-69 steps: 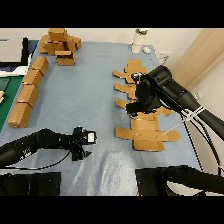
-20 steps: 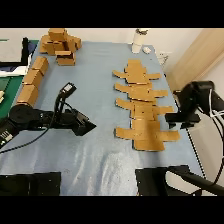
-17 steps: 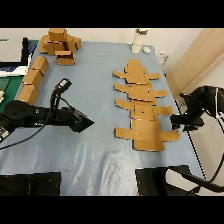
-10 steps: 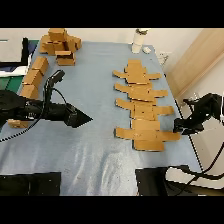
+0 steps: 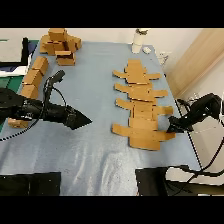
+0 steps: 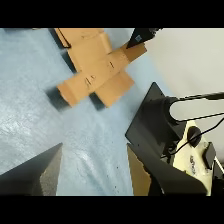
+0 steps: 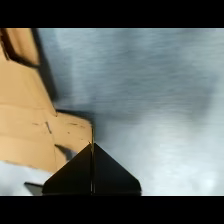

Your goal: Fold the box.

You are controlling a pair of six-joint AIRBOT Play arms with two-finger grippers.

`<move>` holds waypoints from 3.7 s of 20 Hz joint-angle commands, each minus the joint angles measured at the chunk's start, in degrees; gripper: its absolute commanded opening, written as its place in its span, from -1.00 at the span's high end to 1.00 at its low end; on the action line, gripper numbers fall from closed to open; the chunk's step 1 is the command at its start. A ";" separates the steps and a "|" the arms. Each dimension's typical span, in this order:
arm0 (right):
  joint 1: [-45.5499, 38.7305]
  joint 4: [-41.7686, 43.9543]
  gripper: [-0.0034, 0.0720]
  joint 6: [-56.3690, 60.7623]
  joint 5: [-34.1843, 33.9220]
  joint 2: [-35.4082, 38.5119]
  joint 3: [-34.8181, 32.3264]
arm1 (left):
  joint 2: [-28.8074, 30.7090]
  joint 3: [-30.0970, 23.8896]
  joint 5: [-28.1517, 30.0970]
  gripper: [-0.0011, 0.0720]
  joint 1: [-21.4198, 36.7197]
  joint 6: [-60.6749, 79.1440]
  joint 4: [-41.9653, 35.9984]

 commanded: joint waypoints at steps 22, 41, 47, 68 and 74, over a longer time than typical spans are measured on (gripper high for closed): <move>36.35 7.21 0.01 16.41 16.94 9.16 -8.26 | 0.00 0.07 -0.31 -0.64 0.00 -0.04 0.66; 45.22 23.37 0.90 -4.98 20.41 5.22 -10.43 | -1.16 0.00 -2.93 -0.64 2.45 -11.56 17.16; 53.20 23.19 0.90 -4.17 32.13 13.99 -16.94 | -3.02 -2.71 -3.89 -0.68 9.88 -9.33 22.56; 57.20 22.73 0.90 1.01 33.79 16.31 -19.08 | -34.62 2.91 -8.15 -0.64 10.49 21.70 -10.05; 57.20 22.60 0.90 1.42 34.10 16.31 -19.08 | -37.51 2.91 -12.39 -0.01 10.49 24.04 -10.10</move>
